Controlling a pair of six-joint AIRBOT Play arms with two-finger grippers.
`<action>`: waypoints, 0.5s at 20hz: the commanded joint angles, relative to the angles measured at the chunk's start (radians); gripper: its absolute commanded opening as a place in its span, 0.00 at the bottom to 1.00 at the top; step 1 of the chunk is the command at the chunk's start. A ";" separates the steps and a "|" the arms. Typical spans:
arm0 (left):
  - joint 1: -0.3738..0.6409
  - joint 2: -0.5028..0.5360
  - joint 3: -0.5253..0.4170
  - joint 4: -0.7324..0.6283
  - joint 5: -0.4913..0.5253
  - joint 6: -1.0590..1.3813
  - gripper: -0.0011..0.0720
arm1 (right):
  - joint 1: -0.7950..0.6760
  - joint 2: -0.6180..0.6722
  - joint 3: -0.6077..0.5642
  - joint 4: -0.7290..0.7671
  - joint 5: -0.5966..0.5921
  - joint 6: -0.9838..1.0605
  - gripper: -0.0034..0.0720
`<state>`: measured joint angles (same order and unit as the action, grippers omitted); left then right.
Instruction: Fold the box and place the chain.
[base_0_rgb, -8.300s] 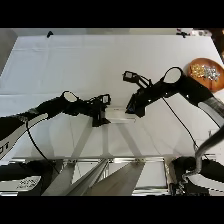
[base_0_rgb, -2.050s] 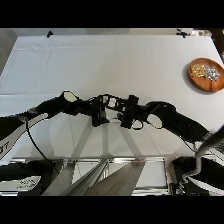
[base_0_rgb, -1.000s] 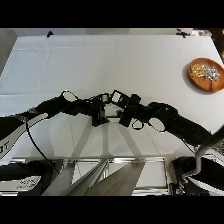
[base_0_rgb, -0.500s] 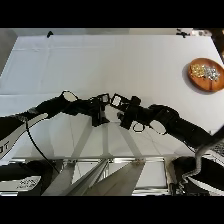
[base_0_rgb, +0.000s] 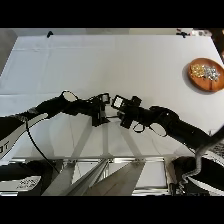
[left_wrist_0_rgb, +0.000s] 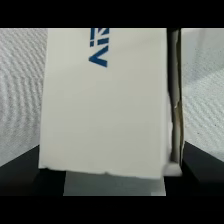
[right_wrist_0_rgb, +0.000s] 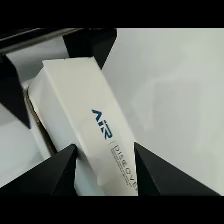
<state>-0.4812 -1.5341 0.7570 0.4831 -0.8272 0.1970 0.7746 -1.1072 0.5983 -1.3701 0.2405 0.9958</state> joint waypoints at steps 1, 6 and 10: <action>0.000 0.000 0.000 0.003 0.001 0.004 0.36 | 0.000 0.021 0.000 -0.007 -0.024 -0.002 0.56; 0.000 0.000 0.000 0.003 0.000 0.004 0.36 | 0.000 0.019 -0.007 -0.014 0.022 -0.002 0.56; 0.000 0.000 0.000 0.003 0.001 0.004 0.36 | 0.000 0.007 -0.035 -0.014 0.008 0.002 0.55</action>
<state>-0.4812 -1.5341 0.7570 0.4866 -0.8265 0.2020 0.7750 -1.0950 0.5785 -1.3785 0.2436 0.9958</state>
